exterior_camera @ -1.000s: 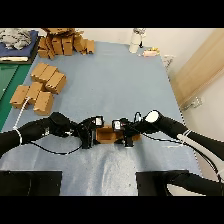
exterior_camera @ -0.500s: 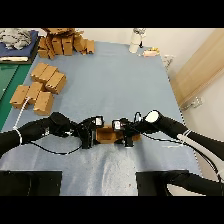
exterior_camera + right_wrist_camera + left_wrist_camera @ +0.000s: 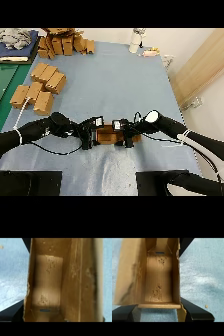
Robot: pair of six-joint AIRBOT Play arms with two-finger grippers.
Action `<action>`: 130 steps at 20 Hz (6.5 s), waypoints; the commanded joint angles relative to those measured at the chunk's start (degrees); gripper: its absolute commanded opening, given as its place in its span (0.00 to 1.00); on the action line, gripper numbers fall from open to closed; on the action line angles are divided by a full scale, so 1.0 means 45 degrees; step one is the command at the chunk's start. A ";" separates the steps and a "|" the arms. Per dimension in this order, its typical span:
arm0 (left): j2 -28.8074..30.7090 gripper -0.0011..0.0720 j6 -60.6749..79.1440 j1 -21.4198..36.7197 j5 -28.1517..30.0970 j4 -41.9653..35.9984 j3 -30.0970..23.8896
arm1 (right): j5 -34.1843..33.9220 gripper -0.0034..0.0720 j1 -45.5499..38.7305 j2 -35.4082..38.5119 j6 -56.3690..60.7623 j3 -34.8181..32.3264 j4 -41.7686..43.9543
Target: Fold the box.
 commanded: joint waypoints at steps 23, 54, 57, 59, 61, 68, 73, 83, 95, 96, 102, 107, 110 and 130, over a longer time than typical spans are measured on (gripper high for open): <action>-0.0010 0.67 0.0005 -0.0005 0.0078 -0.0015 0.0010 | 0.4794 0.53 -0.3968 0.4906 1.8340 0.0005 0.2312; -0.0010 0.67 0.0005 -0.0005 0.0078 -0.0015 0.0010 | 0.0874 0.05 -0.2628 -0.1632 1.5144 0.0908 0.4998; -0.0010 0.67 0.0005 -0.0005 0.0073 -0.0015 0.0010 | 0.0680 0.05 -0.2259 -0.2045 1.5110 0.0908 0.4784; -0.0010 0.67 0.0005 0.0000 0.0078 -0.0015 0.0010 | 0.0622 0.05 -0.2171 -0.2103 1.5120 0.0908 0.4745; -0.0005 0.67 0.0005 -0.0005 0.0083 -0.0019 0.0019 | 0.0597 0.05 -0.2171 -0.2103 1.5125 0.0908 0.4711; -0.0010 0.67 0.0005 -0.0005 0.0073 -0.0019 0.0024 | 0.0355 0.05 -0.2166 -0.2103 1.5125 0.0908 0.4687; -0.0010 0.67 0.0005 -0.0005 0.0083 -0.0024 0.0024 | 0.0525 0.05 -0.2429 -0.1899 1.5125 0.1127 0.4668; -0.0010 0.67 0.0005 -0.0005 0.0078 -0.0019 0.0024 | 0.2769 0.05 -0.5838 0.1375 1.4571 0.1554 0.0753; -0.0010 0.67 0.0005 -0.0083 0.0053 -0.0019 0.0034 | 0.1229 0.23 0.1025 0.7213 1.3308 -0.1957 -0.7067; -0.0010 0.67 0.0005 -0.0083 0.0053 -0.0024 0.0034 | 0.0389 0.48 0.1302 0.7232 1.3308 -0.2113 -0.7310; -0.0010 0.67 0.0005 -0.0078 0.0087 -0.0019 0.0034 | -0.2516 0.62 0.1540 0.5600 1.2560 -0.2195 -0.6781; -0.0010 0.67 0.0005 -0.0078 0.0078 -0.0019 0.0034 | -0.2647 0.57 0.1540 0.4634 1.0656 -0.2191 -0.5076; -0.0010 0.67 0.0005 -0.0078 0.0078 -0.0019 0.0034 | -0.2681 0.35 0.1540 0.4605 0.8514 -0.2123 -0.3939; -0.0010 0.67 0.0005 -0.0078 0.0068 -0.0019 0.0034 | -0.3589 0.33 0.1778 0.3662 0.7393 -0.2118 -0.1812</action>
